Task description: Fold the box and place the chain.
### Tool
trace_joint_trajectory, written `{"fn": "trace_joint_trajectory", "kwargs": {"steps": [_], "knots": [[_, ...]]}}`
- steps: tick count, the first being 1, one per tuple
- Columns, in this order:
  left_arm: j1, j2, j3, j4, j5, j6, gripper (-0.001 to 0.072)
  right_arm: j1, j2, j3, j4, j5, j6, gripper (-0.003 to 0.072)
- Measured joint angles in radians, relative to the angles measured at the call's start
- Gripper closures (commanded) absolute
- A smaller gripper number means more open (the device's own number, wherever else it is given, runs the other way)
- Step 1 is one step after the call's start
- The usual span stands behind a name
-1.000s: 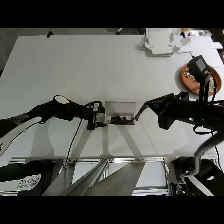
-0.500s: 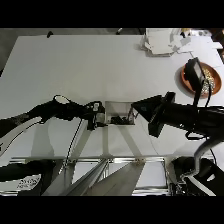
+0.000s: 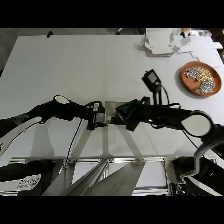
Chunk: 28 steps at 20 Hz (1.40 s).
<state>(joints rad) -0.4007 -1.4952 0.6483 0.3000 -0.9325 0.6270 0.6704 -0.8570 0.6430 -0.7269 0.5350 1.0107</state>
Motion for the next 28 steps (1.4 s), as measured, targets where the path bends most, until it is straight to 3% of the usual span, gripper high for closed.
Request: {"fn": "trace_joint_trajectory", "kwargs": {"steps": [3, 8, 13, 20, 24, 28], "knots": [[0.0, 0.0, 0.0, 0.0, 0.0, 0.0, 0.0622, 0.008, -0.108, -0.002, 0.01, -0.021, -0.01, 0.0661], [0.0, 0.0, 0.0, 0.0, 0.0, 0.0, 0.0622, 0.012, -0.209, -0.003, 0.016, -0.014, -0.013, 0.0454], [0.0, 0.0, 0.0, 0.0, 0.0, 0.0, 0.0622, -0.042, -0.165, 0.015, 0.016, 0.04, -0.013, 0.0454], [0.0, 0.0, 0.0, 0.0, 0.0, 0.0, 0.0622, -0.355, 0.007, 0.067, -0.002, 0.217, -0.016, 0.0456], [0.0, 0.0, 0.0, 0.0, 0.0, 0.0, 0.0622, -0.499, 0.021, 0.071, -0.167, 0.269, -0.021, 0.0466], [0.0, 0.0, 0.0, 0.0, 0.0, 0.0, 0.0622, -0.544, -0.047, 0.048, -0.283, 0.287, -0.129, 0.0466]]}}
